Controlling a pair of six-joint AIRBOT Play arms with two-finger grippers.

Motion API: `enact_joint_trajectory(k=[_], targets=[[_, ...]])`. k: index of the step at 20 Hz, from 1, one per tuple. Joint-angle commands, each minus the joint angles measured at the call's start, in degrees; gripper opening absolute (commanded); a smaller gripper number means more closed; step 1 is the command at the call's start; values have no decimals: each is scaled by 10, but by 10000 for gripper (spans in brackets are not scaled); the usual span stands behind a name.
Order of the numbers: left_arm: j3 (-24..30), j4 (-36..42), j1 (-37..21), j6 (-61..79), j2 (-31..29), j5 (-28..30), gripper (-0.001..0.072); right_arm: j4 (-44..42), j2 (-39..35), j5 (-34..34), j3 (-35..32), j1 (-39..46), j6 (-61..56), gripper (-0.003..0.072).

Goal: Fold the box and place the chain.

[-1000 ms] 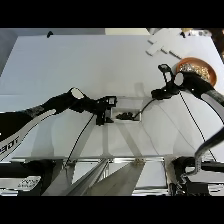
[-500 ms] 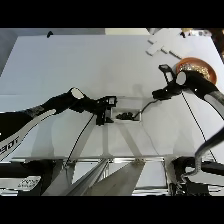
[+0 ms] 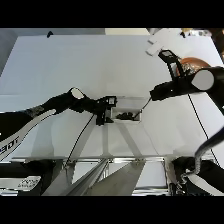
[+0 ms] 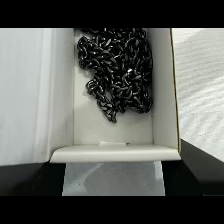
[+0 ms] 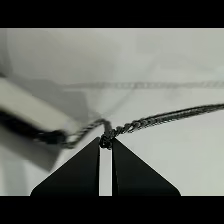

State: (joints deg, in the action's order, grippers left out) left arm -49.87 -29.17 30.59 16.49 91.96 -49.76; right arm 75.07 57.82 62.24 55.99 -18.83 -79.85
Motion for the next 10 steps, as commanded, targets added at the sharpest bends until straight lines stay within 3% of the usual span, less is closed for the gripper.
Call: enact_joint_trajectory(k=[1, 10], targets=[[0, 0, 0, 0, 0, 0, 326, -77, -72, -12, 0, -69, 1, 21], [0, 0, 0, 0, 0, 0, 326, -151, -97, -39, 0, -156, 3, 21]])
